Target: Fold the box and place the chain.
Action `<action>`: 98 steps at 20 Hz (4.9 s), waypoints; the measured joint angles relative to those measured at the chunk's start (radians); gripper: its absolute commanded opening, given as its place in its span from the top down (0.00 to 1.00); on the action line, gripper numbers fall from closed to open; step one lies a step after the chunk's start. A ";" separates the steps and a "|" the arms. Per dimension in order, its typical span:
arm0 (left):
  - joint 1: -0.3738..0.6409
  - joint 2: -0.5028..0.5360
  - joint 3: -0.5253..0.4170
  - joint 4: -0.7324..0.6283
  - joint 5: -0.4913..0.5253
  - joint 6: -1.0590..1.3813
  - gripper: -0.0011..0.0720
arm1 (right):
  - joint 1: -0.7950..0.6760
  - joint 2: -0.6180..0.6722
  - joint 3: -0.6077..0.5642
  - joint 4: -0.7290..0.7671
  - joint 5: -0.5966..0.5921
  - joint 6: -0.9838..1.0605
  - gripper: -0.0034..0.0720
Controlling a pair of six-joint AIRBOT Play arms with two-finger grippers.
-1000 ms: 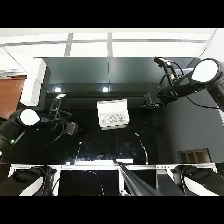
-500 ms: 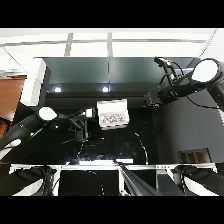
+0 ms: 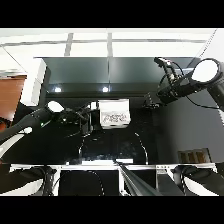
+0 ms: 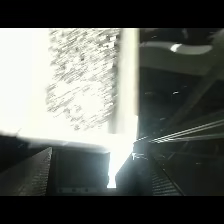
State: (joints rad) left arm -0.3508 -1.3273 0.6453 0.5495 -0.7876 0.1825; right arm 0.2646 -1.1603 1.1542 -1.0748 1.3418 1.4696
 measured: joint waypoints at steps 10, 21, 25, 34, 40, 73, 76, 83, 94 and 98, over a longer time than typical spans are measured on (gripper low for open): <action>0.013 -0.060 0.068 -0.013 -0.002 0.055 0.01 | 0.000 0.000 0.000 0.000 -0.014 0.000 0.62; -0.007 -0.090 0.099 -0.007 -0.025 0.114 0.01 | 0.000 0.000 0.000 0.000 -0.042 0.000 0.62; -0.021 -0.091 0.101 -0.014 -0.004 0.126 0.01 | 0.000 -0.002 0.000 0.000 -0.058 0.000 0.62; -0.039 -0.091 0.101 -0.018 0.023 0.134 0.02 | 0.000 -0.038 0.000 0.002 -0.114 0.000 0.62; -0.048 -0.092 0.101 -0.045 0.037 0.151 0.45 | 0.000 -0.106 0.000 0.028 -0.276 0.000 0.09; -0.049 -0.092 0.101 -0.060 0.044 0.154 0.45 | 0.121 -0.210 -0.096 0.254 -0.266 -1.240 0.15; -0.049 -0.092 0.101 -0.060 0.044 0.154 0.45 | 0.124 -0.221 -0.097 0.236 -0.268 -1.251 0.46; -0.049 -0.092 0.101 -0.060 0.043 0.154 0.45 | 0.124 -0.229 -0.097 0.227 -0.277 -1.252 0.74; -0.049 -0.092 0.101 -0.061 0.040 0.156 0.45 | 0.136 -0.223 -0.120 0.218 -0.245 -1.218 0.58; -0.049 -0.092 0.101 -0.061 0.041 0.155 0.45 | 0.137 -0.223 -0.125 0.212 -0.251 -1.216 0.58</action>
State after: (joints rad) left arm -0.4000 -1.4189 0.7460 0.4885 -0.7464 0.3374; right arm 0.4015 -1.3830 1.0290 -0.8623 1.0904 0.2539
